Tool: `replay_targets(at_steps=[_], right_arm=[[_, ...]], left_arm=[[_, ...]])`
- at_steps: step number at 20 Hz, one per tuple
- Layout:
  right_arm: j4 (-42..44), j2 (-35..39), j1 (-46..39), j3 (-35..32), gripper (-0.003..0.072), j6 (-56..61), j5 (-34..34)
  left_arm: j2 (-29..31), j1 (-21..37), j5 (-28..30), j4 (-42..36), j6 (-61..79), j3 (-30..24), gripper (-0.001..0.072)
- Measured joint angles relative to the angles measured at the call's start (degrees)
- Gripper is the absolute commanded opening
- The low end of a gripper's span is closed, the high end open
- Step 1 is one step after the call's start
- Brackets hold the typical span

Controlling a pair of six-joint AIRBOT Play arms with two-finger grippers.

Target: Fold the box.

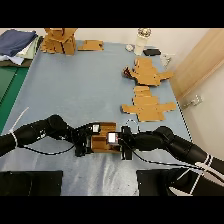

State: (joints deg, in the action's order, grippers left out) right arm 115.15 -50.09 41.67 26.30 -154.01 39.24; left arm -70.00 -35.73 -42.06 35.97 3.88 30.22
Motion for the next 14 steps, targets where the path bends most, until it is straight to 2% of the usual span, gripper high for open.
replay_targets(at_steps=[9, 12, 13, 14], right_arm=[[-0.9, -1.9, 1.6, 0.4, 0.0447, 1.9, -0.2], [-8.1, 0.3, 1.8, 3.0, 0.0293, 13.3, 5.6], [-12.0, 1.5, 1.8, 4.3, 0.0164, 19.8, 8.7], [-16.2, 2.6, 1.7, 5.5, 0.0002, 26.8, 11.7]], left_arm=[[0.0, 0.0, 0.0, 0.0, 0.0, 0.0, 0.0396], [0.0, 0.0, 0.0, 0.0, -0.1, 0.0, 0.0396], [0.0, 0.0, 0.0, -0.1, -0.2, 0.0, 0.0396], [0.0, 0.0, 0.0, -0.1, -0.2, 0.0, 0.0396]])
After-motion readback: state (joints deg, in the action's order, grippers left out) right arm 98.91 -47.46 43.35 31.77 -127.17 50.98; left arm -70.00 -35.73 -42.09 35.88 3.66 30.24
